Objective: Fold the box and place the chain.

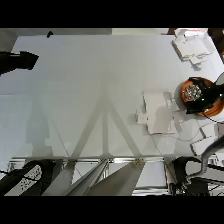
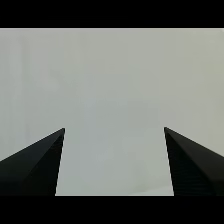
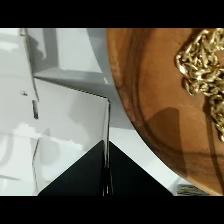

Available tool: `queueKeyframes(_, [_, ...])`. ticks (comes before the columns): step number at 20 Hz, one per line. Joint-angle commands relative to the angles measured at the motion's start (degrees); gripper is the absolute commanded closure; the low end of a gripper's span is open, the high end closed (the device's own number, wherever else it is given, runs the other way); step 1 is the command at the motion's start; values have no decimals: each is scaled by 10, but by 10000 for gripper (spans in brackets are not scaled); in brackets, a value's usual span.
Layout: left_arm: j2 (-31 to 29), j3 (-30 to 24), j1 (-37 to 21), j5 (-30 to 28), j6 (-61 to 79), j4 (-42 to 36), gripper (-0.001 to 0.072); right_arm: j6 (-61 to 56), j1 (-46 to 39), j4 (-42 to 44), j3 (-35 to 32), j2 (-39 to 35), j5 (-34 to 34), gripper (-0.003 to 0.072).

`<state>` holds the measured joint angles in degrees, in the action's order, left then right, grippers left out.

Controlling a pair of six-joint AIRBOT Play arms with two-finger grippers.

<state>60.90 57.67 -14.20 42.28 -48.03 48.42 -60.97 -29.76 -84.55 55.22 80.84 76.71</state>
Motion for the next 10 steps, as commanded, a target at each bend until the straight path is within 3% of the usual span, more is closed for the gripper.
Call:
queueKeyframes(1, [0, 0, 0, 0, 0, 0, 10, 31, 0, 34, 0, 4, 19, 676])
queueKeyframes(6, [0, 0, 0, 0, 0, 0, 10, 57, 14, 173, 0, 4, 46, 677])
queueKeyframes(10, [0, 0, 0, 0, 0, 0, 10, 61, 99, 189, 0, -5, 17, 678])
